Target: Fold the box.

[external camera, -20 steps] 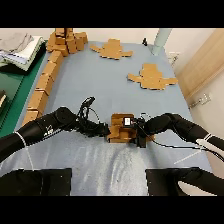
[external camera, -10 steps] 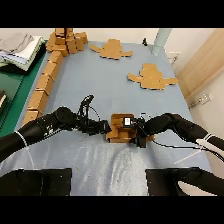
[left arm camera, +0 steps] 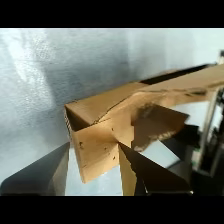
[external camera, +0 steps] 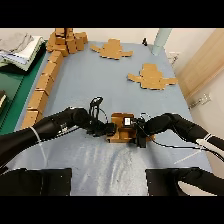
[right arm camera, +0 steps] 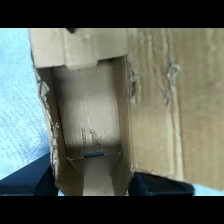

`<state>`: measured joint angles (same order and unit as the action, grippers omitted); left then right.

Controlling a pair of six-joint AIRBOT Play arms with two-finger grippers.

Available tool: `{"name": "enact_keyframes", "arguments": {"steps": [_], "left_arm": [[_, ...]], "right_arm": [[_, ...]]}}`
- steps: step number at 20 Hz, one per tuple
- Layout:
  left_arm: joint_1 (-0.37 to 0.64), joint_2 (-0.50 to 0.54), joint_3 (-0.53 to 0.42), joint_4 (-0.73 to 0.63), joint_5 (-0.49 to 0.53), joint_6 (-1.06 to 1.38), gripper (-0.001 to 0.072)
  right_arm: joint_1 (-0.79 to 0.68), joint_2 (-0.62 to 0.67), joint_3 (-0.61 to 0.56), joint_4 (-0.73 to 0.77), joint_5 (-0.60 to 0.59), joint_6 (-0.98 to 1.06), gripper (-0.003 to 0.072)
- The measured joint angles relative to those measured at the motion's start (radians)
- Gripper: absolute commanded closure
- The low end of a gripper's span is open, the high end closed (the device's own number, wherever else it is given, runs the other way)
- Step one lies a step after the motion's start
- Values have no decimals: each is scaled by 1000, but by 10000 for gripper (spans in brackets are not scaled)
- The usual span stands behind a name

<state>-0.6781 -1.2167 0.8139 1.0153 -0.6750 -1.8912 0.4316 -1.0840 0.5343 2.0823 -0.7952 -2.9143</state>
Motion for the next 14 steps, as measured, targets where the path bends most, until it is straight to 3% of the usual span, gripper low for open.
{"name": "enact_keyframes", "arguments": {"steps": [7, 14], "left_arm": [[-132, -142, 209, 375, -211, -389, 207], [-171, -250, 317, 476, -316, -497, 207]], "right_arm": [[0, 0, 0, 0, 0, 0, 173], [0, 0, 0, 0, 0, 0, 174]]}}
